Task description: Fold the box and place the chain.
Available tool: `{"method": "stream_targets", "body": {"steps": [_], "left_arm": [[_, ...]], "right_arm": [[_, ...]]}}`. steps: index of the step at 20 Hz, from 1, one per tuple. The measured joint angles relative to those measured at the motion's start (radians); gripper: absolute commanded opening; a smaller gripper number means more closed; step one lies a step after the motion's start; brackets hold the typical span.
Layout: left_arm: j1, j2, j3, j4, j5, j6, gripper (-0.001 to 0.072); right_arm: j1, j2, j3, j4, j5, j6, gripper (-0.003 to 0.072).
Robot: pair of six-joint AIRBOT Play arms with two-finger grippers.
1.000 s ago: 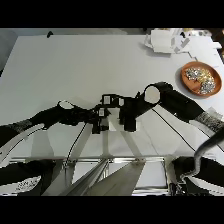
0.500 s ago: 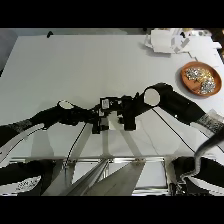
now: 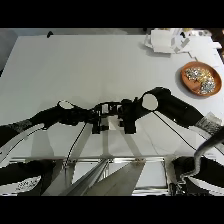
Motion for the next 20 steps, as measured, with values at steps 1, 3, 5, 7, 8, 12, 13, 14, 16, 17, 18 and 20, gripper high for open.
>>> {"method": "stream_targets", "body": {"steps": [1,3,5,7,8,12,13,14,16,17,18,20], "left_arm": [[0.0,0.0,0.0,0.0,0.0,0.0,0.0137],[0.0,0.0,0.0,-0.001,0.004,-0.003,0.0137],[0.001,0.0,0.0,-0.001,0.006,-0.003,0.0137],[0.001,0.0,0.0,-0.004,0.011,-0.003,0.0137],[0.001,0.0,0.0,-0.004,0.01,-0.003,0.0137],[0.001,0.0,0.0,-0.002,0.006,-0.003,0.0137],[0.001,0.0,0.0,-0.001,0.005,-0.002,0.0137],[0.001,0.0,0.0,-0.001,0.005,-0.002,0.0137],[0.001,0.0,0.0,0.0,0.004,-0.002,0.0137],[0.001,0.0,0.0,0.0,0.004,-0.001,0.0137],[0.001,0.0,0.0,0.0,0.004,-0.001,0.0137],[0.001,0.0,0.0,-0.001,0.004,-0.001,0.0137]], "right_arm": [[0.002,0.0,-0.003,-0.009,-0.01,0.014,0.0235],[0.003,0.002,-0.007,-0.03,-0.033,0.039,0.019],[0.004,0.004,-0.009,-0.053,-0.051,0.056,0.0179],[0.004,0.009,-0.01,-0.074,-0.067,0.074,0.0178],[0.004,0.013,-0.011,-0.085,-0.078,0.081,0.0177],[0.004,0.027,-0.011,-0.101,-0.089,0.096,0.0157],[0.004,0.029,-0.011,-0.103,-0.091,0.096,0.0157],[0.004,0.03,-0.011,-0.103,-0.093,0.1,0.0158],[0.004,0.029,-0.018,-0.103,-0.101,0.104,0.016],[0.004,0.026,-0.024,-0.103,-0.108,0.107,0.0161],[0.004,0.024,-0.032,-0.103,-0.113,0.108,0.0161],[0.004,0.023,-0.047,-0.099,-0.127,0.111,0.0163]]}}
